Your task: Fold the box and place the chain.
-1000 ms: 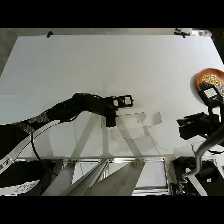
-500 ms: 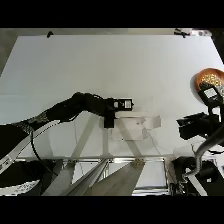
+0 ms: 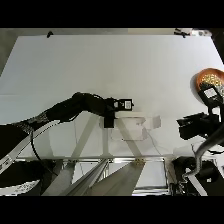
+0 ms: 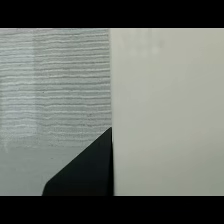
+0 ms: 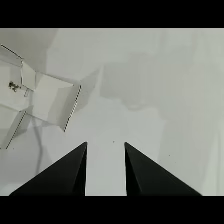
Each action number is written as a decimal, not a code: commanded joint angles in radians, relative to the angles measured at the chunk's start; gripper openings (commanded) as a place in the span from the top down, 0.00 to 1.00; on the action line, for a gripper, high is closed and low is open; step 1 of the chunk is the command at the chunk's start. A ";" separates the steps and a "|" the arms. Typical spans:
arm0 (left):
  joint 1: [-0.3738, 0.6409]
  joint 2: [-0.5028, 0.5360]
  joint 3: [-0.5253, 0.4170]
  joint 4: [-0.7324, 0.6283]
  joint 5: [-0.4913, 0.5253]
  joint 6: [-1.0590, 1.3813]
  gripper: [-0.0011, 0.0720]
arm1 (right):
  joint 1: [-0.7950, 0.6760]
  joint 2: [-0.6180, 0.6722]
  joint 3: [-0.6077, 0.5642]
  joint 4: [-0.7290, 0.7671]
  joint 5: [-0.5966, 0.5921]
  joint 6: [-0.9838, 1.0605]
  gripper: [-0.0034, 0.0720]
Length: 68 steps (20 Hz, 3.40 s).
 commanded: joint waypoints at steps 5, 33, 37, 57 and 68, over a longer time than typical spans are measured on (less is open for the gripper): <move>-0.001 0.000 0.000 0.000 -0.003 0.002 0.97 | 0.000 0.000 0.000 0.186 0.026 -0.375 0.76; -0.001 0.000 0.000 0.000 -0.003 0.002 0.97 | 0.357 -0.105 -0.431 0.237 -0.459 -1.123 0.00; -0.001 0.000 0.000 0.000 -0.003 0.002 0.97 | 0.388 -0.207 -0.435 0.301 -0.594 -1.123 0.00; -0.001 0.000 0.000 0.000 -0.003 0.002 0.97 | 0.390 -0.270 -0.404 0.428 -0.792 -1.120 0.01; -0.001 0.000 0.000 0.000 -0.003 0.002 0.97 | 0.201 -0.277 -0.353 0.472 -0.698 -1.129 0.02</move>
